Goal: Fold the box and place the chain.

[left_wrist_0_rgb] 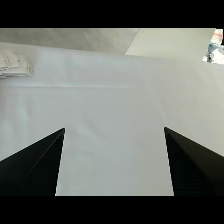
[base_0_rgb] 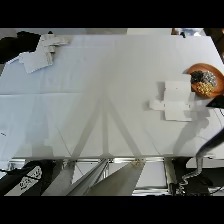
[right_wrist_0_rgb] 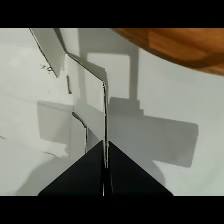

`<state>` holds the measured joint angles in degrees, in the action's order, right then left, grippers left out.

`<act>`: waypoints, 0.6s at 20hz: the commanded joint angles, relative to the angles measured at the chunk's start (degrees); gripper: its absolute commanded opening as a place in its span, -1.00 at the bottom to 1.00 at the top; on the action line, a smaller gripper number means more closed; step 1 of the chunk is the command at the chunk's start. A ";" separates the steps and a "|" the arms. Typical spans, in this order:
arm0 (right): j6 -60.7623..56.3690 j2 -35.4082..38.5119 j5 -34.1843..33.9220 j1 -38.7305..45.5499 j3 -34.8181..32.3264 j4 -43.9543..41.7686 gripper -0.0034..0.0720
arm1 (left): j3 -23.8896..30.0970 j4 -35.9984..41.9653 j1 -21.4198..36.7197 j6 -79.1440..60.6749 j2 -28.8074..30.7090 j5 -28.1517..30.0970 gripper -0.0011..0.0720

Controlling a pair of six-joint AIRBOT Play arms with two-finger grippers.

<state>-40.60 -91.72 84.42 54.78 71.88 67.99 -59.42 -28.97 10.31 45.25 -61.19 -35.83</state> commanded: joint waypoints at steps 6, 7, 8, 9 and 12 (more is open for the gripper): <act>-0.66 1.57 5.16 -18.78 0.02 -19.34 -0.89 | -0.02 0.00 -0.04 0.00 0.04 0.00 0.93; -0.70 2.47 4.66 -22.34 0.02 -18.51 -0.89 | -0.02 0.00 -0.04 0.00 0.04 0.00 0.93; -0.70 3.41 3.43 -25.55 0.02 -18.21 -0.89 | -0.02 0.00 -0.02 0.00 0.04 0.00 0.93; -0.72 4.48 1.38 -28.79 0.02 -18.32 -0.89 | -0.02 0.00 -0.02 0.00 0.04 0.00 0.93; -1.57 7.45 -5.07 -36.92 0.02 -20.11 -0.89 | -0.02 0.00 -0.04 0.00 0.04 0.00 0.93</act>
<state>-41.60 -86.70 84.66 25.56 71.88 50.24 -59.42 -28.97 10.31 45.25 -61.19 -35.83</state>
